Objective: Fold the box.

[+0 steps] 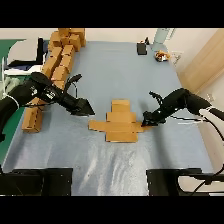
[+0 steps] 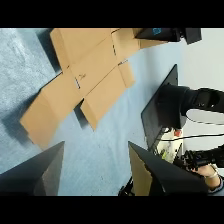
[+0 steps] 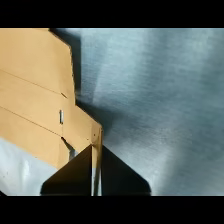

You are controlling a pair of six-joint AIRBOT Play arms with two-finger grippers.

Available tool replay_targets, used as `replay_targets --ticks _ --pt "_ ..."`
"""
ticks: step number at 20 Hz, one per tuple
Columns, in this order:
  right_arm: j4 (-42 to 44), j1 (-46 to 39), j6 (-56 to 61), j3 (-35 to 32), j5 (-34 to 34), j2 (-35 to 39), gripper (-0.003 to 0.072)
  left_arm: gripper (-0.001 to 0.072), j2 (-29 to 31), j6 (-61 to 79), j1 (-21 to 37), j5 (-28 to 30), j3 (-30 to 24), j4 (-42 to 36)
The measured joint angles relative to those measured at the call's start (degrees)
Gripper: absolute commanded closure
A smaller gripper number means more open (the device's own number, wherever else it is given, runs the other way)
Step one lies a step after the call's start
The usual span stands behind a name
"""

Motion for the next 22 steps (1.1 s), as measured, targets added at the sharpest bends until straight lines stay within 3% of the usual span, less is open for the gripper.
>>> replay_targets --ticks 4,8,13,20,21,22 --pt "5.7 0.9 -7.2 -0.6 0.2 -0.1 0.0684 0.0112 -0.1 -0.1 0.6 -0.1 0.0 0.0" --pt "11.4 4.8 -15.3 -5.6 4.7 3.0 0.0684 0.0113 -2.2 0.1 3.3 -0.8 0.0 -0.5" --pt "13.7 11.7 -18.6 -11.2 13.1 7.1 0.0684 0.0114 -9.2 1.2 4.7 -0.7 0.0 -3.4" --pt "14.3 14.7 -19.5 -12.6 17.0 8.3 0.0684 0.0116 -16.7 6.4 3.3 0.4 0.1 -9.2" --pt "14.3 14.8 -19.5 -12.7 17.3 8.3 0.0684 0.0141 -17.4 7.2 2.8 0.2 0.2 -9.7" --pt "14.3 14.9 -19.5 -12.7 17.5 8.3 0.0684 0.027 -18.0 7.8 2.3 0.2 0.2 -10.1"
